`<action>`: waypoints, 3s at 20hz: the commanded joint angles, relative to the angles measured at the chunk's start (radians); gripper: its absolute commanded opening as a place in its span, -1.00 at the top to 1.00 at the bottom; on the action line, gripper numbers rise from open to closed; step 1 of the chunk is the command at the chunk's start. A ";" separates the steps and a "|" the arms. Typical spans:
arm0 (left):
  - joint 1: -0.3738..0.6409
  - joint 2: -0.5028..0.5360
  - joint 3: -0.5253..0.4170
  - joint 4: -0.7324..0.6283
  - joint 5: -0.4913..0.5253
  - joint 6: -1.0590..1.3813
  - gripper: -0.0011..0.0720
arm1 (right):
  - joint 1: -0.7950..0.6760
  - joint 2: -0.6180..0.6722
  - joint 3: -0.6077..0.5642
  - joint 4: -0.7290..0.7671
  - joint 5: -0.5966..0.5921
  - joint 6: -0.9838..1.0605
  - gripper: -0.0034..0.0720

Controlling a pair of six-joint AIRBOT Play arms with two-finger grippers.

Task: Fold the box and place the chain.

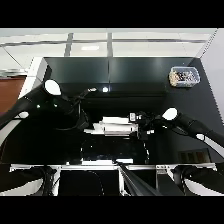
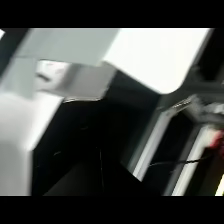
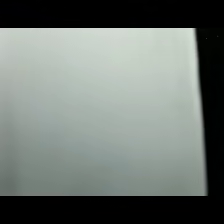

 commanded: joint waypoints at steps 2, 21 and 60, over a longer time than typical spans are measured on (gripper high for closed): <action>-0.044 -0.023 -0.095 -0.330 0.165 0.045 0.90 | 0.000 0.000 0.000 -0.001 0.001 0.002 0.56; 0.017 0.051 -0.031 -0.206 0.486 0.076 0.91 | 0.000 0.000 0.000 -0.003 0.005 0.001 0.56; -0.208 0.037 -0.233 -0.220 0.649 0.749 0.38 | 0.000 0.000 0.000 -0.003 0.005 0.001 0.56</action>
